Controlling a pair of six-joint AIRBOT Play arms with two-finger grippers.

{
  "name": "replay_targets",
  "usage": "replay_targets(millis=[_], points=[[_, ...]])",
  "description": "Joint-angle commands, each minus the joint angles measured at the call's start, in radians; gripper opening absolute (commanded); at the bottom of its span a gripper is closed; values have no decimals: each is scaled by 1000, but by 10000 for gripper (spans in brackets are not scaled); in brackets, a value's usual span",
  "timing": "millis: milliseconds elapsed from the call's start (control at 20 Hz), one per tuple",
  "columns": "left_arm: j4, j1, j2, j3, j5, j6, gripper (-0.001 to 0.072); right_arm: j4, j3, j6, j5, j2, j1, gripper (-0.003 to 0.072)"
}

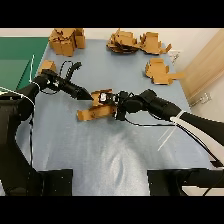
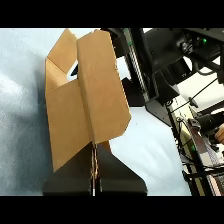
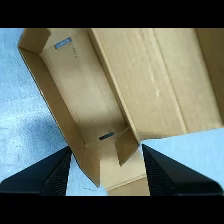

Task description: Fold the box.

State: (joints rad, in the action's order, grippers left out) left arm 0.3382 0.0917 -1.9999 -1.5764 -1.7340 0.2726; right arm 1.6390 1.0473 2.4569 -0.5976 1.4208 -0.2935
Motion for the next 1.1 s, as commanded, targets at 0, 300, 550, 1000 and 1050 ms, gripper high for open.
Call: replay_targets(millis=[0,300,550,1000,1050], points=[[1,0,-1,0,8,0,9,90,0,125,16,16,14,647],[7,1,-1,0,29,0,10,102,1,206,25,40,14,622],[28,1,-1,0,110,-12,10,237,1,301,22,66,14,622],[38,1,-1,0,129,-22,10,423,0,300,22,82,45,622],[38,1,-1,0,127,-22,10,428,1,299,22,87,45,622]])
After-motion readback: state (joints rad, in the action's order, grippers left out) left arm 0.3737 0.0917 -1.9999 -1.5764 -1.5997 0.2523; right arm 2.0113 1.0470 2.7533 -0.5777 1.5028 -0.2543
